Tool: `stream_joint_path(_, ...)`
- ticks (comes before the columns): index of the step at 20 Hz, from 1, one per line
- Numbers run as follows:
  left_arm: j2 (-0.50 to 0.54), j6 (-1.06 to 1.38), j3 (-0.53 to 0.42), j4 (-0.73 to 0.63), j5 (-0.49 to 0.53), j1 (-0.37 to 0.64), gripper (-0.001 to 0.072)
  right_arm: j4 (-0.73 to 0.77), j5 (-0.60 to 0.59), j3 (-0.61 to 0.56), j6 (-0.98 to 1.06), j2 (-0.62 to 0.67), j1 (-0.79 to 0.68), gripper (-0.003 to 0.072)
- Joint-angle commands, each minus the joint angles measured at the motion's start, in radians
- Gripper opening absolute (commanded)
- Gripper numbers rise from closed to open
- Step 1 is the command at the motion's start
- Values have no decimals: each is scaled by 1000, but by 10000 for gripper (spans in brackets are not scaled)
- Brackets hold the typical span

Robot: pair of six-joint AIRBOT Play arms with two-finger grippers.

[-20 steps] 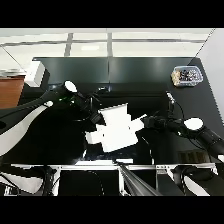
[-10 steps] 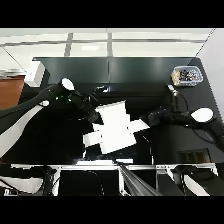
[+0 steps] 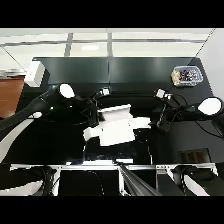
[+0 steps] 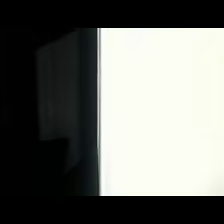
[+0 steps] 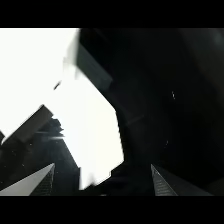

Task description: Fold the box and place the chain.

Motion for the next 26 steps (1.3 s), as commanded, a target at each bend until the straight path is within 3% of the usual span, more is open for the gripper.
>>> stream_joint_path(1,11,133,-11,54,201,-24,27,-13,-45,5,-151,-14,47,688)
stream_joint_path(4,6,133,-11,54,232,-24,27,-1,-38,-3,-158,-54,100,688)
stream_joint_path(11,-59,174,-11,52,160,-24,28,11,-136,-89,-216,-82,207,688)
stream_joint_path(18,-59,174,-11,53,160,-24,28,144,-146,-123,-421,-118,225,688)
stream_joint_path(23,-59,174,-11,53,160,-24,28,144,-278,-123,-499,-141,327,688)
stream_joint_path(26,-59,174,-11,53,160,-24,28,140,-245,-123,-551,-158,332,688)
